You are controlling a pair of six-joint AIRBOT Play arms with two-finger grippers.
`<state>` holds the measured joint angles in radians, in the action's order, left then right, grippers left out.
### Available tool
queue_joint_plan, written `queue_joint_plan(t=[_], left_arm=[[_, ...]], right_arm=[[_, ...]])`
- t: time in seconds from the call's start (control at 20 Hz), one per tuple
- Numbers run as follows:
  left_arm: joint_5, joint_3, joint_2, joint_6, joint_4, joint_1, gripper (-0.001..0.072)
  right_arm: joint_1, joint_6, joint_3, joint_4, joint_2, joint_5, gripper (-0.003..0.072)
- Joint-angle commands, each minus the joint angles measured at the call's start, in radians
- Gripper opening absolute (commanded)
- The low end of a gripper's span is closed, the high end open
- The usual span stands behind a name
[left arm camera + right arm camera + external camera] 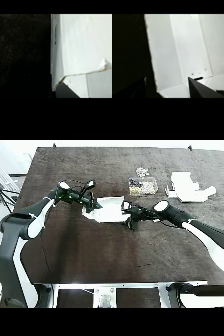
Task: Fold the box and place the chain.
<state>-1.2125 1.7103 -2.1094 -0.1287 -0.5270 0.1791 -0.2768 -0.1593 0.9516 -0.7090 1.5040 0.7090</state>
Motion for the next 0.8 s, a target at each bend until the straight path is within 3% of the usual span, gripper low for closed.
queue_joint_plan(t=[0.0,0.25,0.75], left_arm=[[0.0,0.0,0.0,0.0,0.005,0.001,0.002],[0.0,0.0,0.0,0.0,0.008,0.001,0.002],[0.0,0.0,0.0,0.0,0.011,0.001,0.002]], right_arm=[[-0.002,-0.059,-0.001,0.032,0.019,-0.071,0.0607],[0.006,-0.07,0.004,0.052,0.03,-0.122,0.0606],[0.037,-0.098,0.063,0.126,0.031,-0.116,0.0606]])
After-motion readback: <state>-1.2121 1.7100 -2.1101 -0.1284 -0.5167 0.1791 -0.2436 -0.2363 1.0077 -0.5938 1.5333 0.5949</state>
